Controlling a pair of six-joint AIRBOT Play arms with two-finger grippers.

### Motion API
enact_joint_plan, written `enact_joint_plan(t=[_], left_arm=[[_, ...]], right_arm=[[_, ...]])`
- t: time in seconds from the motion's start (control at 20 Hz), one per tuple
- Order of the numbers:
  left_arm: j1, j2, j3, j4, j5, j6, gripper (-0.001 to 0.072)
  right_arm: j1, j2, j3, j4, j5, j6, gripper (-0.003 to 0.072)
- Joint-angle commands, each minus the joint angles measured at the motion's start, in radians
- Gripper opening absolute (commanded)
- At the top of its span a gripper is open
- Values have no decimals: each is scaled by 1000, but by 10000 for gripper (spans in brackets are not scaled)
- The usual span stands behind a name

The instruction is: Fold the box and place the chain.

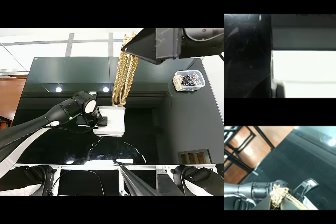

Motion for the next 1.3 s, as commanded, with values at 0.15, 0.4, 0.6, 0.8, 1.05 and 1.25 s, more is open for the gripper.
enact_joint_plan(t=[0.15,0.4,0.6,0.8,1.05,1.25], left_arm=[[0,0,0,0,2,0,26],[0,0,0,0,2,0,26],[0,0,0,0,1,0,26],[0,0,0,0,1,0,26],[0,0,0,0,2,0,26],[0,0,0,0,1,0,26]], right_arm=[[1,-8,0,-6,4,-2,11],[5,-8,0,28,11,-1,11],[36,-10,0,11,13,0,12],[85,-39,-1,-129,85,38,12],[154,-81,-193,-172,60,59,13],[157,-80,-420,-172,-46,64,12]])
